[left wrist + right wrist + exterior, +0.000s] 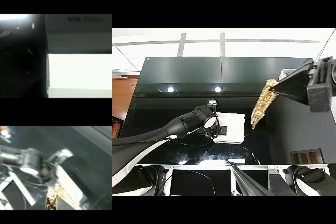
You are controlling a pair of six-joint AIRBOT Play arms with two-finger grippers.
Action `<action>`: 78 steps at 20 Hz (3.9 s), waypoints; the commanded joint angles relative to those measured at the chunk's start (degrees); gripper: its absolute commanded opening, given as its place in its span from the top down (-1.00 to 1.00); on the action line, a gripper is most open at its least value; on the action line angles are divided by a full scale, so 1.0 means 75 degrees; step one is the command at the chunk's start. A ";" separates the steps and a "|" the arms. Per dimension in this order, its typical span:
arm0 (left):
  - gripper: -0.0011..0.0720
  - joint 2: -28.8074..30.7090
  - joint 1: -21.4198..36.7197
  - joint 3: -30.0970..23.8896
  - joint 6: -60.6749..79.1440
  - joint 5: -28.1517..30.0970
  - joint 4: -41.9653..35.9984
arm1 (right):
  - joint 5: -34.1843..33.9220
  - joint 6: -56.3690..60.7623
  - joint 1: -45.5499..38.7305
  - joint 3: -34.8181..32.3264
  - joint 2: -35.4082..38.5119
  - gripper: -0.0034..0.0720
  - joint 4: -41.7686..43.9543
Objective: Fold the box and place the chain.
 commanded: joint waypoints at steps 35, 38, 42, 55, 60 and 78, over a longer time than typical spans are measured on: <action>-0.21 0.0003 0.0006 0.0067 -0.0055 -0.0271 -0.0058 | -0.1996 -0.0160 -0.1405 -0.4817 0.0181 -0.76 -0.0842; -0.40 0.0210 0.0006 0.0542 0.0306 -0.0828 -0.0012 | -0.1958 -0.0166 -0.1728 -0.4817 0.0181 -0.76 -0.0860; -0.40 0.1399 0.0035 0.0898 0.2040 -0.1309 0.0093 | -0.2017 -0.0169 -0.1784 -0.4817 0.0181 -0.76 -0.0895; -0.60 0.5406 0.5546 -0.3972 1.0815 -0.0286 -0.4744 | -0.2020 -0.0015 -0.1769 -0.4817 0.0181 -0.76 -0.1212; -0.98 0.4980 0.5700 -0.4674 1.7961 0.0545 -0.6816 | -0.2040 0.0181 -0.1769 -0.4817 0.0181 -0.76 -0.1501; -0.92 0.1749 0.4179 -0.3124 2.0038 0.1040 -0.7026 | -0.2273 0.0781 -0.1769 -0.4817 0.0181 -0.76 -0.1751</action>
